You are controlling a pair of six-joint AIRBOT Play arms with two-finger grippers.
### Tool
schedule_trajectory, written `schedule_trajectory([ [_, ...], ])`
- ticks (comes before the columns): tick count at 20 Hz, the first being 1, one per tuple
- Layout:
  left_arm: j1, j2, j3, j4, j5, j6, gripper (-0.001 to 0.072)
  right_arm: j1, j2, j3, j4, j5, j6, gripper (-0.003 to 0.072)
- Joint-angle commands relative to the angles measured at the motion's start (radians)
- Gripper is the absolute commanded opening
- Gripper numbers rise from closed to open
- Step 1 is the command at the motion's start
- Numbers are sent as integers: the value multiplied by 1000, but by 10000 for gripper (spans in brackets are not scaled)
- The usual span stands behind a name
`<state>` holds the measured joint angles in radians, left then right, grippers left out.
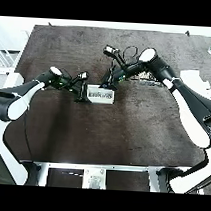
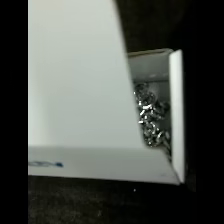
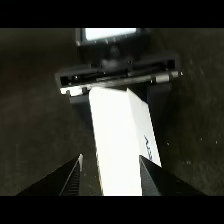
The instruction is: Fold the box and place the chain.
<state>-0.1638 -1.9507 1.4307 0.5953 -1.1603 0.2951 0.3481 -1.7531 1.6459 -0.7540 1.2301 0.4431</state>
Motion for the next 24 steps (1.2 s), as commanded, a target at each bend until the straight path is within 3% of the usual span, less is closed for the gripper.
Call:
schedule_trajectory([
  [1, 0, 1, 1, 0, 0, 0, 488, -9, 10, -55, 6, -89, -24, 412],
  [5, 0, 1, 1, 0, 0, 0, 487, -13, 10, -93, 42, -107, -49, 412],
  [9, 0, 1, 1, 0, 0, 0, 488, -41, 55, -91, 283, -78, -156, 413],
  [11, 0, 1, 1, 0, 0, 0, 488, -58, 66, -89, 308, -97, -164, 413],
  [16, 0, 1, 1, 0, 0, 0, 488, -77, 17, -106, 179, -151, -101, 412],
  [19, 0, 1, 1, 0, 0, 0, 487, -58, -24, -106, 120, -47, -96, 413],
  [24, 0, 1, 1, 0, 0, 0, 488, -31, -26, -106, 57, -32, -95, 413],
])
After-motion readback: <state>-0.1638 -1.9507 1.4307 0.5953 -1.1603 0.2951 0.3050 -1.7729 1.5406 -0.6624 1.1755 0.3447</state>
